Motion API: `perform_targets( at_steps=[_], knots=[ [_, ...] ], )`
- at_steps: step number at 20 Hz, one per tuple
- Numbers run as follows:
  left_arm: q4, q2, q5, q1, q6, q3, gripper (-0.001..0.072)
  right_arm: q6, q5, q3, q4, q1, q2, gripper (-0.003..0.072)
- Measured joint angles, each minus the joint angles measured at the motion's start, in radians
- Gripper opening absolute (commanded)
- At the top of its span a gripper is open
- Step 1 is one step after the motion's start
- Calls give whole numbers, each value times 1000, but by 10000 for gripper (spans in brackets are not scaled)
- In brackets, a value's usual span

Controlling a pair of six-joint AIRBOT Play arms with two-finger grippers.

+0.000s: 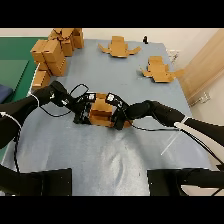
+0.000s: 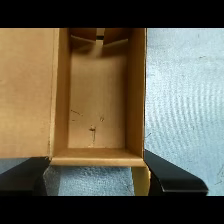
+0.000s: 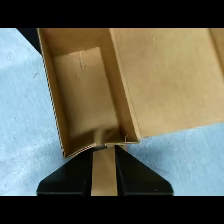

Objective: Fold the box.

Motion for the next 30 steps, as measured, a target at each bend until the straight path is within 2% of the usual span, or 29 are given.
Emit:
perform_targets(
  at_steps=[5, 6, 7, 8, 13, 15, 16, 17, 18, 25, 30],
  knots=[
    [-2, 0, 1, 0, 0, 0, 16, -25, 6, 32, 45, 2, -39, 172],
    [-2, 0, 1, 0, 0, 0, 16, -27, 6, 35, 55, 3, -48, 244],
    [-2, 0, 1, 0, 0, 0, 16, -29, 6, 37, 66, 2, -55, 401],
    [-2, 0, 2, 0, 0, 0, 16, -30, 5, 39, 75, 3, -62, 495],
    [-2, 0, 2, 0, 1, 0, 17, -30, 6, 42, 87, 2, -79, 491],
    [-2, 0, 1, 0, 0, 0, 16, -19, 8, 42, 87, 2, -80, 373],
    [-3, 0, 1, 0, 0, 0, 16, -13, 10, 42, 83, 2, -80, 242],
    [-2, 0, 1, 0, 0, 0, 16, -5, 8, 42, 72, -2, -78, 47],
    [-2, 0, 1, 0, 0, 0, 16, 4, -7, 42, 57, -8, -72, 9],
    [-2, 0, 2, 0, 0, 0, 16, 195, -161, 42, -63, -87, 21, 6],
    [-2, 0, 2, 0, 0, 0, 17, 438, -257, -31, -89, -241, 157, 5]
  ],
)
